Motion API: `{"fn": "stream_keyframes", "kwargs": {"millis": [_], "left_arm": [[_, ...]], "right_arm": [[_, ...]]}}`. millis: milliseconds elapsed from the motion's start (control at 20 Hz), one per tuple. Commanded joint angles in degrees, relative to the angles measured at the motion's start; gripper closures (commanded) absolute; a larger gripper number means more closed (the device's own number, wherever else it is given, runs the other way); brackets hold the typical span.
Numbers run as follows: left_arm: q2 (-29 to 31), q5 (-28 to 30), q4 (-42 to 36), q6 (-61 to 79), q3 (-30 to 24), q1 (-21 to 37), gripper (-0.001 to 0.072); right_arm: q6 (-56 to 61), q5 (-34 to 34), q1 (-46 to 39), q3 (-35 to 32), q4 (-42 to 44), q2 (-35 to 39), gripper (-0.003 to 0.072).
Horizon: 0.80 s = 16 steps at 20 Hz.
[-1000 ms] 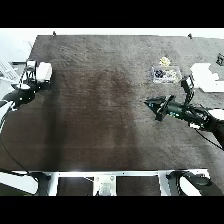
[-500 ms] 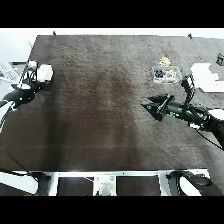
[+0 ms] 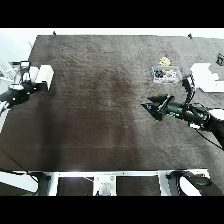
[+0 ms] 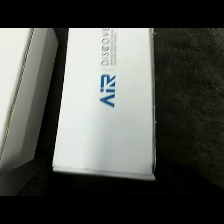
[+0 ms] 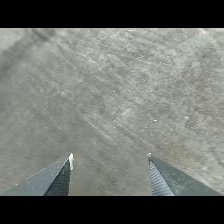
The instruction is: Fold the box and place the chain.
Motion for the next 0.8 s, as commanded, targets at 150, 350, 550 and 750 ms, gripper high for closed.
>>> {"fn": "stream_keyframes", "kwargs": {"millis": [150, 350, 550, 750], "left_arm": [[1.1, -18.1, 12.2, -15.7, 0.6, 4.9, -0.0011], [10.4, -23.9, 23.2, -16.3, 0.6, 4.9, -0.0011], [21.5, -35.8, 23.5, -15.7, 0.6, 4.9, 0.0572], [33.5, -37.3, 6.7, -3.2, -4.8, 4.8, 0.0692]], "right_arm": [[4.2, 1.4, 0.0, 0.2, 1.6, 0.0, 0.0100], [5.0, 1.4, 0.0, 0.6, 3.8, 0.0, 0.0101], [5.9, 1.8, 0.0, 0.6, 6.1, 0.6, 0.0613], [5.9, -4.3, 0.0, -0.5, 4.3, 8.2, 0.0675]]}}
